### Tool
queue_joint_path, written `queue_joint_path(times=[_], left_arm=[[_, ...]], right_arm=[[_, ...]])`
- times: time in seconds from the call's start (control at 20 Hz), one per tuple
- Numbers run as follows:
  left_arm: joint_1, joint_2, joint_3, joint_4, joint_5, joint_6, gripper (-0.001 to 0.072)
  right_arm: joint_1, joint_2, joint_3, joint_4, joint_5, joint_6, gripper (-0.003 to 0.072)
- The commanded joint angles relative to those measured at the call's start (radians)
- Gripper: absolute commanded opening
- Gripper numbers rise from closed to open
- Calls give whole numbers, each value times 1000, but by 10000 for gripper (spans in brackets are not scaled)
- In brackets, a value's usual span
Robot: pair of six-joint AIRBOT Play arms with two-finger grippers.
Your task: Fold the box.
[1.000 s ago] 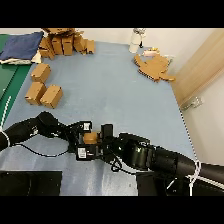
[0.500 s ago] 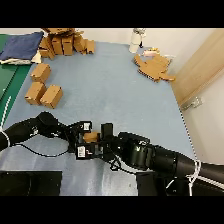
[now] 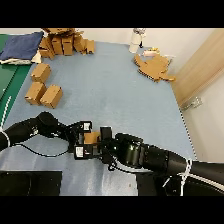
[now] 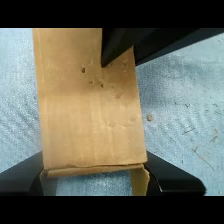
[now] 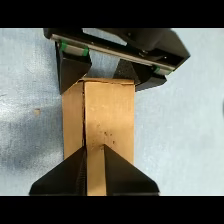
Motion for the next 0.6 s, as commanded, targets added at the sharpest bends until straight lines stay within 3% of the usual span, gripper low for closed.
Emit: queue_joint_path(times=[0.0, 0.05, 0.1, 0.45, 0.5, 0.55], left_arm=[[0, 1, 0, 0, 0, -2, 13], [0, 1, 0, 0, 0, -2, 13], [0, 1, 0, 0, 0, -2, 12], [0, 1, 0, 0, 0, -2, 13], [0, 1, 0, 0, 0, -2, 13], [0, 1, 0, 0, 0, -2, 13]], right_arm=[[0, 4, 1, 36, 30, 0, 234], [0, 15, 1, 35, 37, 3, 333], [0, 34, 1, 30, 37, 27, 348], [-5, 191, 1, -17, 68, 381, 342], [-5, 209, 0, -37, 85, 508, 131], [-7, 224, -3, -51, 92, 668, 1]])
